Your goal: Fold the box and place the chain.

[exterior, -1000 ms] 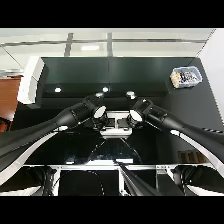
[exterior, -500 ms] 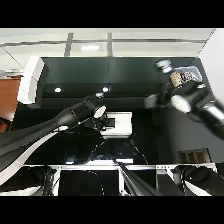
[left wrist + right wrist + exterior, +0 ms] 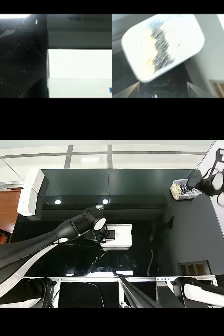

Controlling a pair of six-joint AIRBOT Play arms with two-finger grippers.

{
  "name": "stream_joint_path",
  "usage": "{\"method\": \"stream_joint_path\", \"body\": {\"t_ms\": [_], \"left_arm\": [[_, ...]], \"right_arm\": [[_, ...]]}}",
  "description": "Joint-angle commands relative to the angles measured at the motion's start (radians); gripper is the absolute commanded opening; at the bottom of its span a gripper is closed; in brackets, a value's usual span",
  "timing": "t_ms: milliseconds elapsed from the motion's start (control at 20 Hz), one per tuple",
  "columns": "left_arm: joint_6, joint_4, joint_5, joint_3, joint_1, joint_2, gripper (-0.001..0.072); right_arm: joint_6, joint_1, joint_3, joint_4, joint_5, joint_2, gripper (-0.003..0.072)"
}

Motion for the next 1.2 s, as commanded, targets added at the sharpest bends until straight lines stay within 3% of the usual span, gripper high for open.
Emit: {"method": "stream_joint_path", "body": {"t_ms": [0,150,250,300,400,850,900,1000,1050,1100,1150], "left_arm": [[0.001,0.0,-0.011,0.0,0.001,-0.001,0.0026],[0.001,0.0,0.003,0.0,0.001,-0.001,0.0026],[0.001,0.005,0.003,0.0,0.001,-0.001,0.0026],[0.001,0.005,-0.001,0.0,0.001,-0.001,0.0026],[0.001,0.004,-0.004,0.0,0.001,-0.001,0.0026],[0.001,0.0,-0.004,0.0,0.001,-0.001,0.0026],[0.001,0.0,-0.003,0.0,0.001,-0.001,0.0025],[0.001,0.0,-0.004,0.0,0.001,-0.001,0.0026],[0.001,0.0,-0.004,0.0,0.001,-0.001,0.0026],[0.001,0.0,-0.004,0.0,0.001,-0.001,0.0026],[0.001,0.0,-0.004,0.0,0.001,-0.001,0.0026]], "right_arm": [[-0.062,-0.078,0.364,0.088,0.208,-0.314,0.0681],[-0.097,-0.078,0.631,0.088,0.321,-0.515,0.0681],[-0.144,-0.078,0.711,0.078,0.325,-0.583,0.068],[-0.15,-0.079,0.713,0.076,0.314,-0.597,0.0679],[-0.169,-0.084,0.713,0.08,0.311,-0.621,0.0589],[-0.187,-0.119,0.713,0.062,0.311,-0.658,0.0587],[-0.19,-0.119,0.713,0.065,0.312,-0.664,0.0521],[-0.19,-0.119,0.713,0.067,0.314,-0.675,0.0485],[-0.191,-0.119,0.713,0.065,0.313,-0.675,0.0259],[-0.191,-0.119,0.713,0.065,0.32,-0.673,0.0088],[-0.208,-0.119,0.713,0.065,0.341,-0.67,0.0053]]}}
